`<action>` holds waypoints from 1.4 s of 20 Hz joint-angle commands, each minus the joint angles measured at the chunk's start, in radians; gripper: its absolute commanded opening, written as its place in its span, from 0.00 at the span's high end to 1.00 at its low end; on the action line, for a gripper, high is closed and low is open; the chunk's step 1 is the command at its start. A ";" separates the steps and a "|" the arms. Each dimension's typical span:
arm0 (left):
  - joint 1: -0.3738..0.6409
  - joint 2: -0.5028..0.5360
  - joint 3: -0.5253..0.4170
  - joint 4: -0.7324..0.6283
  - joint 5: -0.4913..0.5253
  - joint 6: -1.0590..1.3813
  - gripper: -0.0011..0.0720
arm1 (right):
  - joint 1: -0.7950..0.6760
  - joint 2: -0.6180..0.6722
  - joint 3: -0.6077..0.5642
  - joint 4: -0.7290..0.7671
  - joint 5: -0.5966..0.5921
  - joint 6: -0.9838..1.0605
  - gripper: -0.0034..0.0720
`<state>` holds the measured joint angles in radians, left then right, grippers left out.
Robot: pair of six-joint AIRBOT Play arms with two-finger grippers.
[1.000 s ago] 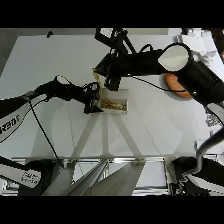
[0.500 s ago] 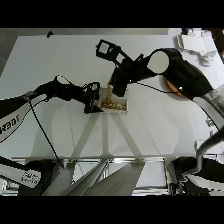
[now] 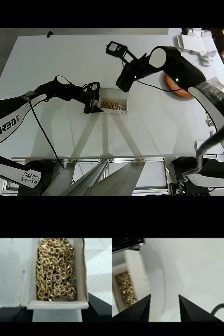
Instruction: Fold the box and place the chain.
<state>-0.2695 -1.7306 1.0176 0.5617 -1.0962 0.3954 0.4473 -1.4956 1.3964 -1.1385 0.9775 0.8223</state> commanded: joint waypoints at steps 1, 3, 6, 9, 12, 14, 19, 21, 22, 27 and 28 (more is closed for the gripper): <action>0.000 0.001 0.000 0.000 0.000 0.000 0.77 | -0.087 -0.063 0.004 0.120 0.001 0.038 0.48; 0.000 0.001 0.000 0.000 0.000 0.000 0.77 | -0.109 -0.113 0.004 0.272 0.135 -0.032 0.48; 0.000 0.001 0.000 0.000 0.000 0.000 0.77 | -0.108 -0.135 0.004 0.401 0.254 -0.150 0.47; 0.000 0.001 0.000 0.000 0.001 0.000 0.77 | -0.101 -0.135 0.004 0.380 0.288 -0.178 0.47; 0.000 0.001 0.000 0.000 0.001 0.000 0.77 | -0.055 -0.132 0.003 0.321 0.298 -0.241 0.40; 0.000 0.001 0.000 0.000 0.000 0.000 0.77 | -0.017 -0.132 0.003 0.278 0.290 -0.248 0.40; 0.000 0.001 0.000 0.000 0.000 0.000 0.77 | 0.046 -0.116 0.001 0.146 0.222 -0.264 0.40; 0.000 0.001 0.000 0.000 0.000 0.000 0.77 | 0.065 -0.092 -0.018 0.095 0.144 -0.289 0.40; 0.000 0.001 0.000 0.000 0.000 0.000 0.77 | 0.071 -0.079 -0.036 0.082 0.104 -0.289 0.40; 0.000 0.001 0.000 0.000 0.000 0.000 0.77 | 0.085 -0.038 -0.148 0.036 -0.027 -0.305 0.42; 0.000 0.001 0.000 0.000 0.000 0.000 0.77 | 0.090 -0.038 -0.161 0.036 -0.027 -0.305 0.43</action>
